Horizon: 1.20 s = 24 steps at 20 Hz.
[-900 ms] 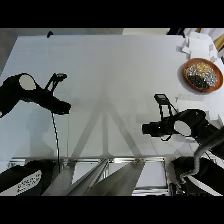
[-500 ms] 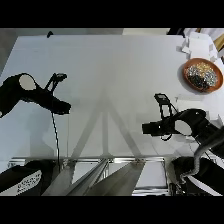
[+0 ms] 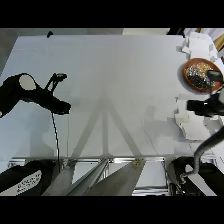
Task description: Fold the box and place the chain.
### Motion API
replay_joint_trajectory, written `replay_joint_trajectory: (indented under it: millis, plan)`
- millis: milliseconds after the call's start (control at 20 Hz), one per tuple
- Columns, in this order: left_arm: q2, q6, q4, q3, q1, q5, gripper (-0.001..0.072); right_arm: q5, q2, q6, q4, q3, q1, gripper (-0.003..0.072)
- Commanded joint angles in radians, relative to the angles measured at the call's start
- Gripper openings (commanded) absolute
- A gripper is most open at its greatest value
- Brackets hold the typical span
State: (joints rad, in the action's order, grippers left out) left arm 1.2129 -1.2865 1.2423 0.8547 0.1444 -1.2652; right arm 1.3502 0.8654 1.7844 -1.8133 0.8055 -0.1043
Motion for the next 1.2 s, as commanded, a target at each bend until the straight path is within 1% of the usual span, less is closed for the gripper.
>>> replay_joint_trajectory:
  millis: [0, 100, 150, 400, 450, 550, 650, 950, 1050, 1100, 1150]
  plan:
    - [-0.001, 0.000, 0.000, 0.000, 0.000, 0.000, 0.0010, -0.043, 0.003, -0.242, -0.110, 0.036, -0.323, 0.0419]
    - [-0.001, 0.000, 0.000, 0.000, 0.000, 0.000, 0.0010, -0.095, 0.026, -0.282, -0.111, 0.036, -0.441, 0.0419]
    - [-0.001, 0.000, 0.000, 0.000, 0.000, 0.000, 0.0010, -0.106, 0.052, -0.298, -0.107, 0.036, -0.473, 0.0420]
    - [-0.001, 0.000, 0.000, 0.000, 0.000, 0.000, 0.0010, -0.112, 0.233, -0.380, -0.141, 0.036, -0.455, 0.0422]
    - [-0.001, 0.000, 0.000, 0.000, 0.000, 0.000, 0.0010, -0.133, 0.261, -0.382, -0.151, 0.036, -0.456, 0.0423]
    - [-0.001, 0.000, 0.000, 0.000, 0.000, -0.003, 0.0010, -0.196, 0.286, -0.420, -0.137, 0.036, -0.455, 0.0456]
    - [-0.001, 0.000, 0.000, 0.000, 0.000, -0.003, 0.0010, -0.242, 0.293, -0.452, -0.112, 0.036, -0.455, 0.0456]
    - [-0.001, 0.000, 0.000, 0.000, 0.000, -0.003, 0.0010, -0.251, 0.352, -0.480, -0.117, 0.036, -0.455, 0.0452]
    - [-0.001, 0.000, 0.000, 0.000, 0.000, -0.003, 0.0010, -0.247, 0.376, -0.478, -0.136, 0.036, -0.456, 0.0396]
    - [-0.001, 0.000, 0.000, 0.000, 0.000, -0.003, 0.0010, -0.236, 0.390, -0.463, -0.152, 0.036, -0.456, 0.0357]
    - [-0.001, 0.000, 0.000, 0.000, 0.000, -0.003, 0.0010, -0.225, 0.402, -0.444, -0.161, 0.036, -0.456, 0.0297]
